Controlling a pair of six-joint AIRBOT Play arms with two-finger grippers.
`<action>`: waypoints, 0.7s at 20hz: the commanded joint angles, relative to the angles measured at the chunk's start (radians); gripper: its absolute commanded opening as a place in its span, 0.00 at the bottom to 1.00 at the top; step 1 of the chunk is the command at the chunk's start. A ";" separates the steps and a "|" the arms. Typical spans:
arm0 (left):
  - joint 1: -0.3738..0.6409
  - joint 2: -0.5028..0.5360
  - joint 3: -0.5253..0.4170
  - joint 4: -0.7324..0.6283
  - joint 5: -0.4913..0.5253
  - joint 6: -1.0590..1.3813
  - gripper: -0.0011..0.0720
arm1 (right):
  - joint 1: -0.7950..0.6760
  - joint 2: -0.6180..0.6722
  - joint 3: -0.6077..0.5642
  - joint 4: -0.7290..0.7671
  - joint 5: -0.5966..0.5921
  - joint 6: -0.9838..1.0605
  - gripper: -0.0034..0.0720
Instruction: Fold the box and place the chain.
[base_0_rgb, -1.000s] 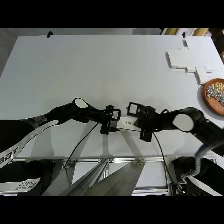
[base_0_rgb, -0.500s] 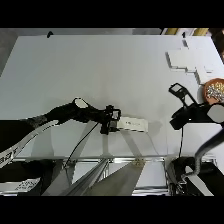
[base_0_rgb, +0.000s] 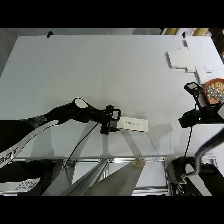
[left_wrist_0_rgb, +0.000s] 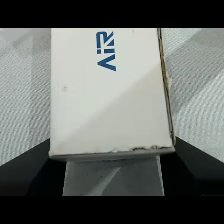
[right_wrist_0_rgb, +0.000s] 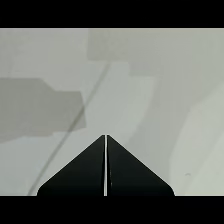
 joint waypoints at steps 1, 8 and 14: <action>0.001 0.001 0.000 0.000 -0.013 -0.004 0.06 | -0.005 0.001 0.000 -0.001 0.002 0.002 0.07; 0.147 0.264 0.000 0.225 -0.021 -0.352 0.07 | -0.005 0.001 0.000 -0.001 0.002 0.002 0.07; 0.516 0.543 0.000 0.590 0.002 -1.040 0.31 | -0.005 0.001 0.000 -0.001 0.002 0.002 0.07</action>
